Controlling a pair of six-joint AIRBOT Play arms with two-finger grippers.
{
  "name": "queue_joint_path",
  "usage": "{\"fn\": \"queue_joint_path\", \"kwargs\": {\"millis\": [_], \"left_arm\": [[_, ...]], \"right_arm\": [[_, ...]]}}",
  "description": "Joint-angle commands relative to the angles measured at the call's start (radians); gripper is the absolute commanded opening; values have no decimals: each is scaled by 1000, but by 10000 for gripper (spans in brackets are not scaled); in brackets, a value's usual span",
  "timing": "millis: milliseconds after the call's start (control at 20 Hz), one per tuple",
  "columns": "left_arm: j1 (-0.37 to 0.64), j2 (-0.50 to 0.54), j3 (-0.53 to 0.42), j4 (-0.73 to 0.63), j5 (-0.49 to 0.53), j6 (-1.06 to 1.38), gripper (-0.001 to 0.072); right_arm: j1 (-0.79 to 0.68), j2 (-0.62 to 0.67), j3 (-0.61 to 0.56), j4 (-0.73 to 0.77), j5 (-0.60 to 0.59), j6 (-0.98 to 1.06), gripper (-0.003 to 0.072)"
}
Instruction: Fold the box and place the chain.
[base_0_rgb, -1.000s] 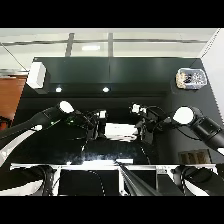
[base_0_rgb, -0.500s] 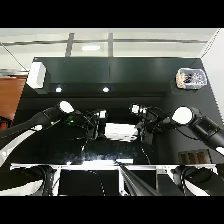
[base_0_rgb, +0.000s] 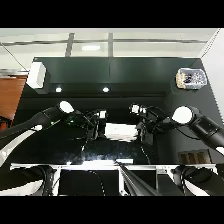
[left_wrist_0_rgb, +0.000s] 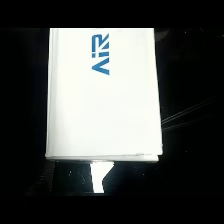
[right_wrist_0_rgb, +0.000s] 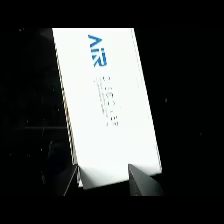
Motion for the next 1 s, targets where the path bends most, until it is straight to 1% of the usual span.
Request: {"fn": "queue_joint_path", "kwargs": {"millis": [0,150,250,300,350,400,450,600,700,750,950], "left_arm": [[0,0,0,0,0,-2,396],[0,0,0,0,0,-2,395],[0,0,0,0,0,-2,396],[0,0,0,0,0,-2,396],[0,0,0,0,0,-2,396],[0,0,0,0,0,-2,396],[0,0,0,0,0,-2,395],[0,0,0,0,0,-2,396],[0,0,0,0,0,-2,395],[0,0,0,0,0,-2,396],[0,0,0,0,0,-2,395]], "right_arm": [[0,29,35,12,60,63,379],[-8,71,58,13,89,138,378],[-23,88,60,16,104,328,375],[-32,88,57,16,117,451,215],[-36,88,48,21,125,530,19],[-37,88,29,47,123,571,14],[-37,87,3,114,115,573,13],[-37,77,-101,439,-10,573,13],[-37,51,-147,600,-82,574,13],[-37,35,-157,624,-103,575,13],[-39,-41,-158,595,-120,576,13]]}}
